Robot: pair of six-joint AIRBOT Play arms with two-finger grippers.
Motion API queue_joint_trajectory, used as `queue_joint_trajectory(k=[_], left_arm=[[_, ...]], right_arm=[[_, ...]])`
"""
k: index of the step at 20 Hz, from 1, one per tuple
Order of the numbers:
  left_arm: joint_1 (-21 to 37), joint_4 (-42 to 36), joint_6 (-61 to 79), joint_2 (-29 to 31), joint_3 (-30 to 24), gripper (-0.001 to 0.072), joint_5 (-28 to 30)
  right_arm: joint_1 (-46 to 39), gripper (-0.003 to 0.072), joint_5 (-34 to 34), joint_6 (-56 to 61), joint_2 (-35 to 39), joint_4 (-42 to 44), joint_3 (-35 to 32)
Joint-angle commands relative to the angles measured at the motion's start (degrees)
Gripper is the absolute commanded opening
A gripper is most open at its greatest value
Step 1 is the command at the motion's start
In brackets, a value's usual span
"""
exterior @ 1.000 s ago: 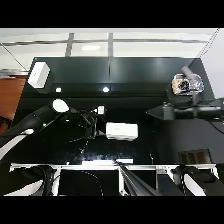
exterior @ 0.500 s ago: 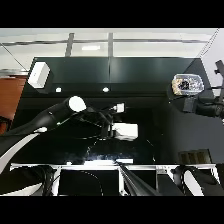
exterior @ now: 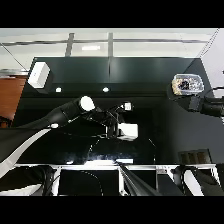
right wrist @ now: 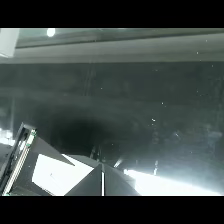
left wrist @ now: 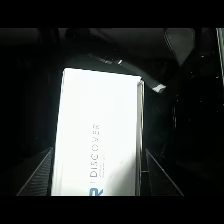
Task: Fold the box and place the chain.
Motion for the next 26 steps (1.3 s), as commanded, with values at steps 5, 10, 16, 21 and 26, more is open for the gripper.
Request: queue_joint_trajectory(k=[5, 10, 16, 21, 26], left_arm=[[-0.6, 1.2, -0.2, -0.6, 0.2, 0.0710, -0.6], [-4.2, 9.2, -0.2, -2.2, 0.1, 0.0711, 1.1], [-7.2, 11.3, 0.1, -3.5, 0.1, 0.0710, 12.8], [-8.4, 18.8, -0.9, -2.4, 0.2, 0.0271, 6.2], [-1.3, 36.5, -28.1, 5.3, 0.2, 0.0257, 1.8]], right_arm=[[-0.2, 0.0020, 0.0, -0.1, 0.0, 0.0, 0.0], [-0.2, 0.0020, -0.7, 0.0, 0.0, -2.4, 0.0], [-0.2, 0.0020, -1.2, 0.6, 0.0, -3.1, 0.0], [-0.2, 0.0020, -2.4, 0.6, 0.0, -3.0, 0.0], [-0.2, 0.0020, -2.4, 0.6, 0.0, -3.0, 0.0]])
